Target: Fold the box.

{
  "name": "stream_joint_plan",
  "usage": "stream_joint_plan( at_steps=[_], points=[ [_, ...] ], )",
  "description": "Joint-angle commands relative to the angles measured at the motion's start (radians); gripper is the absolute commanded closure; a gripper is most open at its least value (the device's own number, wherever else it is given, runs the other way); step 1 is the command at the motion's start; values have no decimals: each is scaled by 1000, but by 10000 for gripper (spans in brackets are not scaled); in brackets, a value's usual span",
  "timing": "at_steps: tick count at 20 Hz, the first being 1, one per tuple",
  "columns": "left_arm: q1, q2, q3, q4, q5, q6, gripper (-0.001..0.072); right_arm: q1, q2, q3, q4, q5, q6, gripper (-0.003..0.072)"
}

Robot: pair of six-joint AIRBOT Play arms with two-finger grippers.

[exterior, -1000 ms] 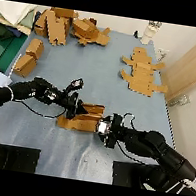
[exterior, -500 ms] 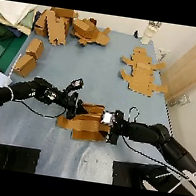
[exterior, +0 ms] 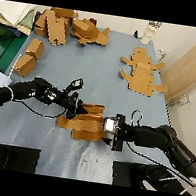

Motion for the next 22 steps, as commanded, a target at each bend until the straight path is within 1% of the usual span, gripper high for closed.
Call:
stream_joint_plan(
  at_steps=[1,3,4,6,8,11,15,18,20,22],
  points=[
    [0,1,0,0,0,0,695,97,90,-4,-120,-82,100,73],
    [0,1,0,0,0,0,695,179,97,-31,-123,-75,129,73],
    [0,1,0,0,0,0,695,219,89,-51,-124,-53,147,73],
    [0,1,0,0,0,0,695,288,55,-84,-148,24,197,73],
    [0,1,0,0,0,0,695,320,3,-87,-209,101,250,73],
    [0,1,0,0,0,0,694,320,-81,-87,-264,211,263,73],
    [0,1,0,0,0,0,694,320,-173,-85,-298,302,273,73],
    [0,1,0,0,0,0,695,317,-190,-84,-370,368,321,72],
    [0,1,0,0,0,0,695,311,-190,-84,-463,378,406,72],
    [0,1,0,0,0,0,695,305,-189,-84,-525,378,461,73]
  ],
)
